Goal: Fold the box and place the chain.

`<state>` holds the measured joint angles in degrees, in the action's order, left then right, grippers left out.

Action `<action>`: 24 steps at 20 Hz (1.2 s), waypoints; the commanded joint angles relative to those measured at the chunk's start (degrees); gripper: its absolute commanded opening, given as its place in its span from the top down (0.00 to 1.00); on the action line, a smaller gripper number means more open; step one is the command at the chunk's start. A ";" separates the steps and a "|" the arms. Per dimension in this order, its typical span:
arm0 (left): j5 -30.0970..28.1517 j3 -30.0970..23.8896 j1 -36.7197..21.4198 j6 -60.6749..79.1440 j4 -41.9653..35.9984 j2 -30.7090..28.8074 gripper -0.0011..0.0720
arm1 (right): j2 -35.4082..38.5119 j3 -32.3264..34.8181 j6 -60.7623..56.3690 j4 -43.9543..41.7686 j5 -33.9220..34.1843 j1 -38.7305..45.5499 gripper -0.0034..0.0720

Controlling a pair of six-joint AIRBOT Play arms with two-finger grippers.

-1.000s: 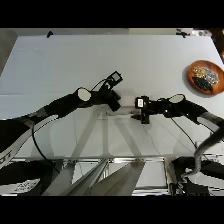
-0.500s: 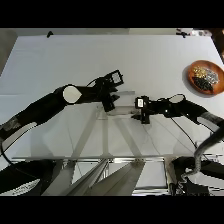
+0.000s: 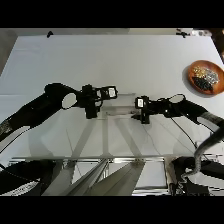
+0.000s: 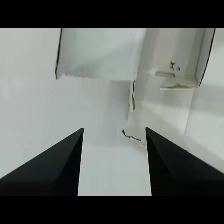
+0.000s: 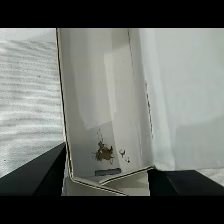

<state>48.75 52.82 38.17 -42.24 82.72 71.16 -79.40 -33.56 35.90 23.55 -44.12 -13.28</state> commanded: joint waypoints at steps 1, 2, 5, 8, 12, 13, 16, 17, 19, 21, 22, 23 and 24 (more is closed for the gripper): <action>2.49 -0.11 -0.04 0.48 1.51 1.49 0.38 | 0.04 0.00 0.00 -0.02 -0.02 0.02 0.42; 3.02 -0.11 -0.04 1.05 0.59 2.32 0.38 | 0.04 0.00 0.00 -0.02 -0.02 0.02 0.42; 3.65 -0.24 -0.04 4.94 -3.37 4.52 0.38 | 0.04 0.00 0.00 -0.02 -0.02 0.02 0.42; 3.50 -0.39 -0.04 8.24 -7.32 4.92 0.38 | 0.04 0.00 0.00 -0.02 -0.02 0.02 0.42; -0.46 -2.16 -0.07 8.81 -8.13 4.98 0.39 | 0.04 0.00 0.00 -0.02 -0.02 0.02 0.42; -1.99 -3.30 -0.09 8.83 -8.11 5.18 0.39 | 0.04 0.00 0.00 -0.02 -0.02 0.02 0.42; -4.26 -7.08 -1.51 9.25 -8.17 5.97 0.39 | 0.04 0.00 0.00 -0.02 -0.02 0.02 0.42; -5.27 -8.04 -2.10 9.25 -8.17 5.97 0.39 | 0.04 0.00 0.00 -0.02 0.00 0.02 0.42; -6.97 -8.41 -2.78 9.29 -8.39 5.84 0.39 | 0.04 0.00 0.00 -0.02 0.00 0.02 0.42; -10.51 -8.41 -2.82 9.33 -8.96 5.79 0.40 | 0.04 0.00 0.00 -0.02 -0.02 0.02 0.42; -12.04 -8.41 -2.82 9.60 -9.03 5.79 0.44 | 0.04 0.00 0.00 -0.02 -0.02 0.02 0.42; -13.22 -8.41 -2.82 10.21 -9.64 5.77 0.45 | 0.04 0.00 0.00 -0.02 -0.02 0.02 0.42; -13.90 -8.41 -2.86 11.37 -11.13 5.77 0.45 | 0.04 0.00 0.00 -0.02 -0.02 0.02 0.42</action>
